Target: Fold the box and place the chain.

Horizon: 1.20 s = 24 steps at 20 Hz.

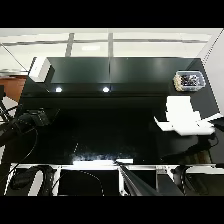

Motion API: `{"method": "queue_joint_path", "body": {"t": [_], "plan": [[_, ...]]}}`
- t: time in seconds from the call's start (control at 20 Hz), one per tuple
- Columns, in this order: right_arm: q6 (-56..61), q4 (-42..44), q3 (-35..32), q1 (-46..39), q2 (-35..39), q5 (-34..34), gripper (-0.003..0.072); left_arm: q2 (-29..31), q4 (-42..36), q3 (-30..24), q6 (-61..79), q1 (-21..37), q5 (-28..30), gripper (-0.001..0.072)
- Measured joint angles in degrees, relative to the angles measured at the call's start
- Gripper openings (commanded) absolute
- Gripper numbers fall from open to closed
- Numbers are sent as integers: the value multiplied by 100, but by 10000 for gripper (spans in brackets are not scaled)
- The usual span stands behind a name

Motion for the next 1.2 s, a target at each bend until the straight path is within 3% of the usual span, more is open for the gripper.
{"method": "queue_joint_path", "body": {"t": [0.35,0.55,0.95,1.2], "plan": [[-398,321,0,313,297,264,41,2,0,0,2,0,-4,709],[-356,776,-219,798,782,24,41,0,-15,0,0,0,-24,709],[435,2048,-1663,2138,2302,-1233,40,2,-24,0,0,-4,-46,709],[1075,2758,-2756,3497,3517,-2345,40,0,-55,0,0,-170,-227,709]]}}
